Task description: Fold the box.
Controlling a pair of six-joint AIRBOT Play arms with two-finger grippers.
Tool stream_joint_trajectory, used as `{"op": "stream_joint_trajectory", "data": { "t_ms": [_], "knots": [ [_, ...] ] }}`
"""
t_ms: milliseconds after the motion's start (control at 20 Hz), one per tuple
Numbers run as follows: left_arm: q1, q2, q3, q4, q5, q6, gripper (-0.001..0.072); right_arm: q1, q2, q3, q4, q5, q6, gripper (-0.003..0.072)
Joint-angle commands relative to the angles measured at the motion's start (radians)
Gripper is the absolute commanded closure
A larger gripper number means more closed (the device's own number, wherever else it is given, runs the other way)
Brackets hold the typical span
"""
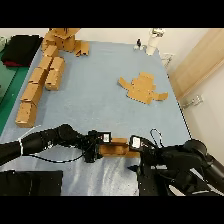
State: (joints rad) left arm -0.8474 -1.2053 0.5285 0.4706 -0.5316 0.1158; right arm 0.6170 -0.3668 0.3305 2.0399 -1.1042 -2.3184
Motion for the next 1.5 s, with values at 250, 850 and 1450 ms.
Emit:
{"op": "stream_joint_trajectory", "data": {
  "t_ms": [250, 850, 1450],
  "knots": [
    [-0.001, 0.000, -0.001, 0.000, 0.000, 0.000, 0.0236, 0.002, 0.039, 0.000, 0.174, 0.106, 1.184, -0.0022],
    [-0.001, 0.000, -0.001, 0.000, 0.001, 0.000, 0.0236, -0.004, -0.261, 0.063, 0.212, 0.360, 1.192, 0.0525],
    [-0.001, 0.000, -0.001, 0.000, 0.001, 0.000, 0.0236, -0.182, -0.744, 0.210, 0.200, 0.327, 0.827, 0.0528]
  ]
}}
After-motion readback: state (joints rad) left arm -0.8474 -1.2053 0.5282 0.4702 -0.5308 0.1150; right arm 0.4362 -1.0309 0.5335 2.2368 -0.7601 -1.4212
